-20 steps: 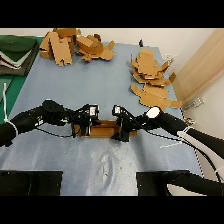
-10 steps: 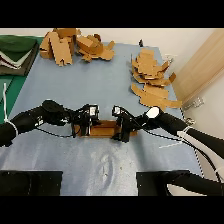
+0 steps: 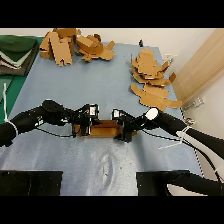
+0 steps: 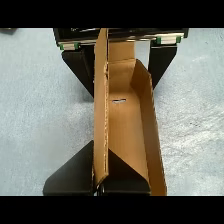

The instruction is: Fold the box.

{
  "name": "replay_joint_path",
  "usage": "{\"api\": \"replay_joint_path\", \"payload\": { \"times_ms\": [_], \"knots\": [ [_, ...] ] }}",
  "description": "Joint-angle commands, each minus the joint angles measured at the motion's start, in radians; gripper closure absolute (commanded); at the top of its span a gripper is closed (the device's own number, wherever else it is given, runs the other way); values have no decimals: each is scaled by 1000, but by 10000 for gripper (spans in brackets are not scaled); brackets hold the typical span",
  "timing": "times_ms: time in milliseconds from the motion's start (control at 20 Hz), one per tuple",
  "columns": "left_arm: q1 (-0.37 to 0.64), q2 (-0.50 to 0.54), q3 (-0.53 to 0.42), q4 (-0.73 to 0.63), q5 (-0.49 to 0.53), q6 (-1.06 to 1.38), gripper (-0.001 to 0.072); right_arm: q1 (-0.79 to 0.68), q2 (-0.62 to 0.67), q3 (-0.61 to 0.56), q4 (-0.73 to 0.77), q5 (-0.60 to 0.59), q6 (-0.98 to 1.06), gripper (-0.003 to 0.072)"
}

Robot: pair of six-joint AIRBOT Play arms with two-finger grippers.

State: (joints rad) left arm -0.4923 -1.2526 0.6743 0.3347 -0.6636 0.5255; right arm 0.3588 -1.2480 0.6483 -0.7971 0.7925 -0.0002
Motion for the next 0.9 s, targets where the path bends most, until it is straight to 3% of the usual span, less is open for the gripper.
{"api": "replay_joint_path", "payload": {
  "times_ms": [0,850],
  "knots": [
    [-1,0,1,1,-2,0,694,15,0,1,1,-16,-2,-21],
    [-3,0,24,-19,-1,0,694,49,1,1,8,-23,-1,-20]
  ]
}}
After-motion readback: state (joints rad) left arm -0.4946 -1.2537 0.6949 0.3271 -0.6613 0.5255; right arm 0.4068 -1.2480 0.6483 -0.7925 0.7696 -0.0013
